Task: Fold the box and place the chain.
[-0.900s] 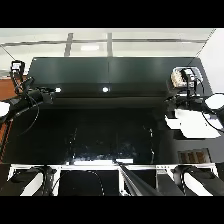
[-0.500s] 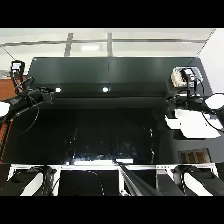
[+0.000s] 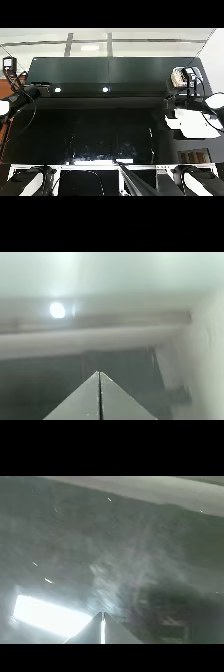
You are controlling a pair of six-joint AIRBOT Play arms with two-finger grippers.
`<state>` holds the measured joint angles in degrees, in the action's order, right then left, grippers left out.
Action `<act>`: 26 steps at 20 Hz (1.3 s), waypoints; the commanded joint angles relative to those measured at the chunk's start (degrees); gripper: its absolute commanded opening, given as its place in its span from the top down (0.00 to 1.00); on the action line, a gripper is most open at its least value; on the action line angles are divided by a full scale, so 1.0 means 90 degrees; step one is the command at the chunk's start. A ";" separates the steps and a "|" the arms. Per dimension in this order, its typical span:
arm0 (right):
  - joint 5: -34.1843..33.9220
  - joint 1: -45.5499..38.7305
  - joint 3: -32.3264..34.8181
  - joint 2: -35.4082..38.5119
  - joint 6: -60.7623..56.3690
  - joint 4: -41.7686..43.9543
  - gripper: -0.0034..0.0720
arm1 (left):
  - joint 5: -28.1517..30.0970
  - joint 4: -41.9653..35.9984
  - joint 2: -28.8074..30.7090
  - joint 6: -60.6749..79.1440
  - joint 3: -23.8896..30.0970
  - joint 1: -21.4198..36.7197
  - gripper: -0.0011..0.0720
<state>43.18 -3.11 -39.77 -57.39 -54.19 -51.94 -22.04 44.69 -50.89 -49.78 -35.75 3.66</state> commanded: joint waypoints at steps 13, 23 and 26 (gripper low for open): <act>0.0066 -0.4206 -0.1763 -0.0993 -0.3191 -0.2620 0.00 | -0.2973 0.4311 -0.1151 -0.4136 -0.0996 0.0010 0.01; 0.4022 -0.6453 -0.4537 -0.4350 -0.1455 -0.1877 0.00 | -0.3104 0.3609 -0.1205 -0.4136 -0.0996 0.0000 0.01; 0.4080 -0.6237 -0.4546 -0.4597 -0.1083 -0.1882 0.00 | -0.3113 0.3597 -0.1205 -0.4136 -0.0996 0.0000 0.01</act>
